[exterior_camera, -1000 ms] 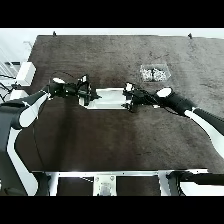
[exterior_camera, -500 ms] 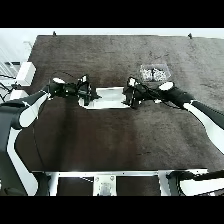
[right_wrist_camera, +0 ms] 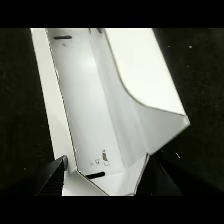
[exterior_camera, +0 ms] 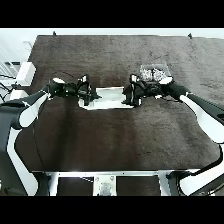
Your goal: Fold the box and place the chain.
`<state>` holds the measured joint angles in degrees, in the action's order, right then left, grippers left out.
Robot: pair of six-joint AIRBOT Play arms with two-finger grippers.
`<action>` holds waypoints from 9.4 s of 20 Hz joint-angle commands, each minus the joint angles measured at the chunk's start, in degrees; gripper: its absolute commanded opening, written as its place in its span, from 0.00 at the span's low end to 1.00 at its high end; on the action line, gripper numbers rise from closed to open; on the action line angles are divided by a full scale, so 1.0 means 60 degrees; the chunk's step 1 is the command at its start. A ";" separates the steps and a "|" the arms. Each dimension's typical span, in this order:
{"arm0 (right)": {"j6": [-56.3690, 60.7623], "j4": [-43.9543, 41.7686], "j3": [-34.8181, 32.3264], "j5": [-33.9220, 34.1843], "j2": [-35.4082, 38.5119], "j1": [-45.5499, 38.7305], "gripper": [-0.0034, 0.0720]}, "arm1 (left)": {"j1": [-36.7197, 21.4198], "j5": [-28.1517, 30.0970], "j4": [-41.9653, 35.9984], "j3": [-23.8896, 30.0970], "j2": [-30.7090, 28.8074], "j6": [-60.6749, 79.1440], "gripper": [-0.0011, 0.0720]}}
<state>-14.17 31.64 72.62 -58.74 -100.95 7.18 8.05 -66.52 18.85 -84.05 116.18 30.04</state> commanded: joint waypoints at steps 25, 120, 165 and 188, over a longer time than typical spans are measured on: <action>-0.0936 0.0306 0.1938 -0.1982 -0.2106 0.0160 0.90 | 0.0000 0.0007 0.0000 0.0004 -0.0007 0.0004 0.04; 0.0361 0.0834 0.2601 -0.2291 -0.2561 0.0219 0.83 | 0.0000 0.0481 -0.0004 0.0004 -0.0007 0.0007 0.04; 0.0361 0.0831 0.2601 -0.2291 -0.2561 0.0219 0.83 | -0.0823 -0.0965 0.0623 -0.0943 -0.3606 -0.1373 0.03; 0.0361 0.0831 0.2601 -0.2291 -0.2561 0.0219 0.83 | 0.0863 0.2677 0.0335 0.0379 -0.2302 -0.1490 0.04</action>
<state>-12.01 36.62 88.25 -72.47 -116.27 8.45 13.23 -53.63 21.02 -77.87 100.07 22.37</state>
